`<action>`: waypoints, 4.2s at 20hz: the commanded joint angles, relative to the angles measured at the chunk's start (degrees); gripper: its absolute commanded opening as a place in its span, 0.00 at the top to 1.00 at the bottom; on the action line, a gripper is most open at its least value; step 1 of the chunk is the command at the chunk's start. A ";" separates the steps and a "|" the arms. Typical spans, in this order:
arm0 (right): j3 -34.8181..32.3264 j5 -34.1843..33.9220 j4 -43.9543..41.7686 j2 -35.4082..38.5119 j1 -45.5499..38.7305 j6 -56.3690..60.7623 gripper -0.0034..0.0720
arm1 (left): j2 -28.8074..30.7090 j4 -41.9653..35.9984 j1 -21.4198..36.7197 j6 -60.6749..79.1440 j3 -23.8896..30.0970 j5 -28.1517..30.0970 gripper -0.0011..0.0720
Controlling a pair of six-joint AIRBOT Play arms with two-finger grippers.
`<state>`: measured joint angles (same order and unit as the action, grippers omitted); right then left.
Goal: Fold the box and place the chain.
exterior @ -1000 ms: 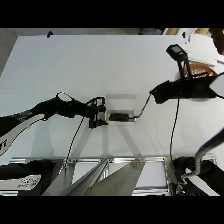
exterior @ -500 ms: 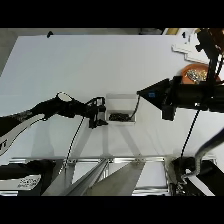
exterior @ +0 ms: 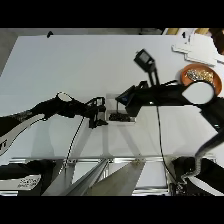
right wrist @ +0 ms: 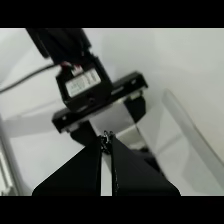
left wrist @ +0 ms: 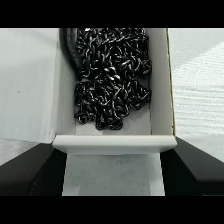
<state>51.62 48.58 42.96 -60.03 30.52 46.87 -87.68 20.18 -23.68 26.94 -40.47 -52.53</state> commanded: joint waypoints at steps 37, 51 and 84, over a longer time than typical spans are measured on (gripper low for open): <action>-4.37 6.08 6.60 -7.65 -0.07 -20.48 0.68 | 0.00 0.00 0.02 0.02 -0.04 0.02 0.78; -4.39 1.03 13.64 -8.50 1.44 -23.34 0.57 | 0.00 0.02 0.02 0.00 -0.04 0.02 0.78; -8.68 -2.60 9.27 -8.50 1.44 -21.22 0.79 | 0.00 0.02 0.02 0.00 -0.04 0.02 0.78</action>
<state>43.00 43.07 52.21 -67.48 31.94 25.63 -87.70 20.16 -23.62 26.92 -40.49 -52.34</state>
